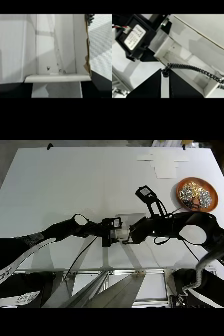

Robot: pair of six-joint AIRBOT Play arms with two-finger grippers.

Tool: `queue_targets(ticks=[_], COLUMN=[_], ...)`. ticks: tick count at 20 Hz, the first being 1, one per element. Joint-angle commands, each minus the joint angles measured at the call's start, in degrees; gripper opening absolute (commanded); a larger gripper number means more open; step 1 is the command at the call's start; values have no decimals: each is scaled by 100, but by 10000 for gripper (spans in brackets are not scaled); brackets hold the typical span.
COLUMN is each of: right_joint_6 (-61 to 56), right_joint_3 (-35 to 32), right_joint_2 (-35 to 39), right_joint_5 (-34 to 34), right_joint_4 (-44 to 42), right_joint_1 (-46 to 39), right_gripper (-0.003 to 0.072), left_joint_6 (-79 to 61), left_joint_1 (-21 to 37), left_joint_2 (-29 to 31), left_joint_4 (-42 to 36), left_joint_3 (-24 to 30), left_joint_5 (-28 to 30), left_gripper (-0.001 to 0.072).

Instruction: Fold the box and place the chain.

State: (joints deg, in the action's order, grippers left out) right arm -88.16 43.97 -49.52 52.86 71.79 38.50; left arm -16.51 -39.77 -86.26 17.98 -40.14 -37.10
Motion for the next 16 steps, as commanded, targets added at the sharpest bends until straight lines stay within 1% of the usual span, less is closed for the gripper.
queue_targets(ticks=[1, 4, 7, 10, 13, 14, 15, 16], right_joint_6=[-63, -216, -656, -942, -1556, -1574, -1574, -1574], right_joint_3=[-157, -310, -310, -313, -313, -313, -313, -313], right_joint_2=[-262, -487, -682, -831, -841, -841, -841, -841], right_joint_5=[-55, -227, -396, -393, -376, -352, -297, -223], right_joint_4=[155, 223, 568, 822, 1475, 1565, 1587, 1587], right_joint_1=[7, 4, 4, 4, 4, 4, 4, 4], right_gripper=[19, 19, 19, 19, 20, 22, 60, 153], left_joint_6=[-2, -2, -2, -2, 0, -2, 0, -2], left_joint_1=[4, 4, 4, 4, 4, 4, 4, 4], left_joint_2=[2, 2, 2, 2, 2, 2, 2, 2], left_joint_4=[0, 0, 0, 0, 0, 0, 0, 0], left_joint_3=[2, 2, 2, 2, 2, 2, 2, 2], left_joint_5=[0, 2, 0, 0, 0, 0, 0, 0], left_gripper=[101, 101, 101, 101, 101, 101, 101, 101])
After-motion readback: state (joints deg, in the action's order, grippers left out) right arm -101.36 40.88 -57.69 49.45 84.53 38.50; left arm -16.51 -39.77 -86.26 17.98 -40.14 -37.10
